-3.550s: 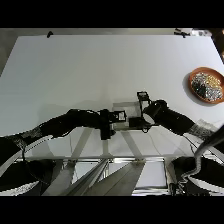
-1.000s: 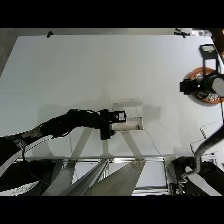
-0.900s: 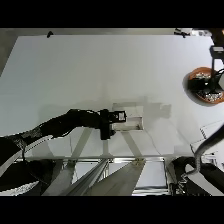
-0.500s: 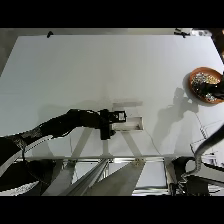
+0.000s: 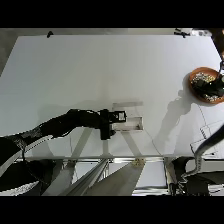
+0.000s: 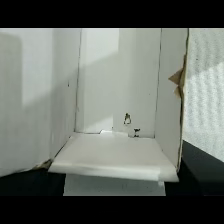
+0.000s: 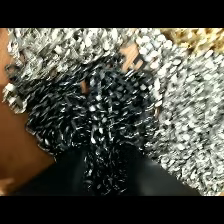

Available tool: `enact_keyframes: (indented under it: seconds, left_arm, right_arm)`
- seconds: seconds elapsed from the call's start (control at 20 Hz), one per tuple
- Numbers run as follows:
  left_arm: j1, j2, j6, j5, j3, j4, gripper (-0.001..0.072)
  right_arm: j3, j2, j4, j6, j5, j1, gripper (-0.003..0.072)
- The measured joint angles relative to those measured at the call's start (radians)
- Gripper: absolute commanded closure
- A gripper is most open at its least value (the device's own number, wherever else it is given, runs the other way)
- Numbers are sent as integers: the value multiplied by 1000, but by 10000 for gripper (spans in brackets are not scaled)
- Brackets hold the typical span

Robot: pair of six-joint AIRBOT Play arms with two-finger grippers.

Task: Fold the box and place the chain.

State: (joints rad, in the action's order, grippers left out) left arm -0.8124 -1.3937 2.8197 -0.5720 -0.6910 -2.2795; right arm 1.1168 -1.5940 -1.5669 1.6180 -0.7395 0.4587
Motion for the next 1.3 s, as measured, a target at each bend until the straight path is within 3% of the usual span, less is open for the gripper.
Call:
enact_keyframes:
  seconds: [0.05,0.1,0.45,0.8,1.3]
  left_arm:
    - [0,0,0,0,0,0,455]
    - [0,0,0,0,0,0,455]
    - [0,0,0,0,0,0,455]
    - [0,0,0,0,0,0,455]
    - [0,0,0,0,0,0,455]
  right_arm:
    - [1,-3,8,0,3,0,662]
    - [1,-3,12,0,0,0,671]
    - [2,79,27,-5,-32,0,671]
    - [2,287,26,-60,-84,0,671]
    - [2,615,76,-166,-325,-104,670]
